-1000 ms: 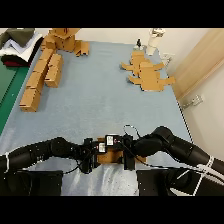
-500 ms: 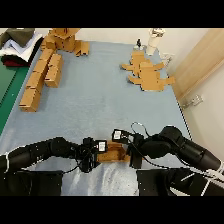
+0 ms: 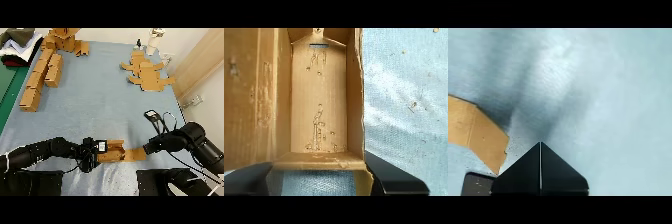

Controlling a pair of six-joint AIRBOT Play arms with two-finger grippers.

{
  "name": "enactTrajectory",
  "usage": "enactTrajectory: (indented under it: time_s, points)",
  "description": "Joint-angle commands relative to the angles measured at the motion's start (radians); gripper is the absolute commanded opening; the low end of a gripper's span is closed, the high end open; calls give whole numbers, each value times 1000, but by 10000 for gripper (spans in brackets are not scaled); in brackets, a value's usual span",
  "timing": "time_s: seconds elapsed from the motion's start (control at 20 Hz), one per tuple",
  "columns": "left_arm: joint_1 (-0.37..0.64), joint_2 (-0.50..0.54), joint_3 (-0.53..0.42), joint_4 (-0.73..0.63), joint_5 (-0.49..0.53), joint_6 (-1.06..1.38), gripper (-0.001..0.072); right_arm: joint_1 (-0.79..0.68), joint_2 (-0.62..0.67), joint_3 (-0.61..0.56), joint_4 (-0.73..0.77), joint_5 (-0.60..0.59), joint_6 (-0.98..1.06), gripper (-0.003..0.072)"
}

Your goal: Fold the box.

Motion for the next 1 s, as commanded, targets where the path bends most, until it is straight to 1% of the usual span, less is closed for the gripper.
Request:
enactTrajectory:
  time_s: [0.0, 0.05, 0.2, 0.25, 0.3, 0.55, 0.75, 0.85, 0.95]
  points:
    - [1, 1, 0, 0, 0, 0, 507, -104, -38, -43, 116, -28, 70, 5]
    - [1, 1, 0, 0, 0, 0, 507, -102, -57, -56, 179, -10, 50, 5]
    - [1, 1, 0, 0, 0, 0, 507, -101, -102, -89, 446, 78, -39, 5]
    - [1, 1, 0, 0, 0, 0, 507, -97, -113, -92, 501, 92, -63, 5]
    - [1, 1, 0, 0, 0, 0, 507, -88, -122, -92, 525, 97, -76, 4]
    - [1, 1, 0, 0, 0, 0, 507, -29, -143, -92, 533, 135, -77, 4]
    - [1, 1, 0, 0, 0, 0, 507, -27, -135, -91, 517, 136, -77, 4]
    - [1, 1, 0, 0, 0, 0, 507, -27, -113, -91, 449, 126, -46, 4]
    - [1, 1, 0, 0, 0, 0, 507, -27, -81, -91, 315, 120, 35, 4]
